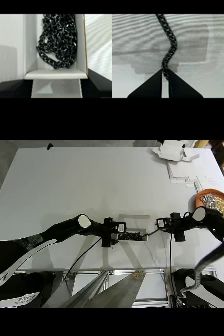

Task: Fold the box and place the chain.

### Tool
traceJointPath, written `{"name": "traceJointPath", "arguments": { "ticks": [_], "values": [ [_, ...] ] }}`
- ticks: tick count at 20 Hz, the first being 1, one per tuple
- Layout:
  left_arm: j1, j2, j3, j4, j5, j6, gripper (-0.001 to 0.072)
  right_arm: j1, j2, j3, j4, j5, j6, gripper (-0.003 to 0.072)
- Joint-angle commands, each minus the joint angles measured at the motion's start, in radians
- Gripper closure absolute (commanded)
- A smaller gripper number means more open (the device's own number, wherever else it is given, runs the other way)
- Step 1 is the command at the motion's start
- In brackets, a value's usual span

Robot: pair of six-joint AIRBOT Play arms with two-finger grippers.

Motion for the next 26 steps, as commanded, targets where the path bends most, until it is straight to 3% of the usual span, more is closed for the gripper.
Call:
{"name": "traceJointPath", "arguments": {
  "ticks": [1, 6, 13, 18, 21, 26],
  "values": [
    [-0.001, 0.0, 0.0, 0.0, 0.0, 0.0, 0.0457, 0.0, 0.003, -0.002, -0.001, 0.004, 0.004, 0.067],
    [0.0, 0.0, 0.0, 0.0, 0.0, 0.0, 0.0457, 0.052, 0.186, -0.002, 0.033, 0.095, 0.034, 0.0671],
    [-0.001, 0.0, 0.0, 0.0, 0.0, 0.0, 0.0457, 0.34, 0.493, -0.002, 0.393, 0.064, 0.086, 0.0671],
    [0.0, 0.0, 0.0, 0.0, 0.0, 0.0, 0.0457, 0.523, 0.512, -0.002, 0.623, -0.132, 0.09, 0.0671],
    [-0.001, 0.0, 0.0, 0.0, 0.0, 0.0, 0.0457, 0.591, 0.5, -0.002, 0.628, -0.2, 0.091, 0.0671],
    [-0.001, 0.0, 0.0, 0.0, 0.0, 0.0, 0.0457, 0.598, 0.396, -0.002, 0.603, -0.192, 0.143, 0.0669]
  ]
}}
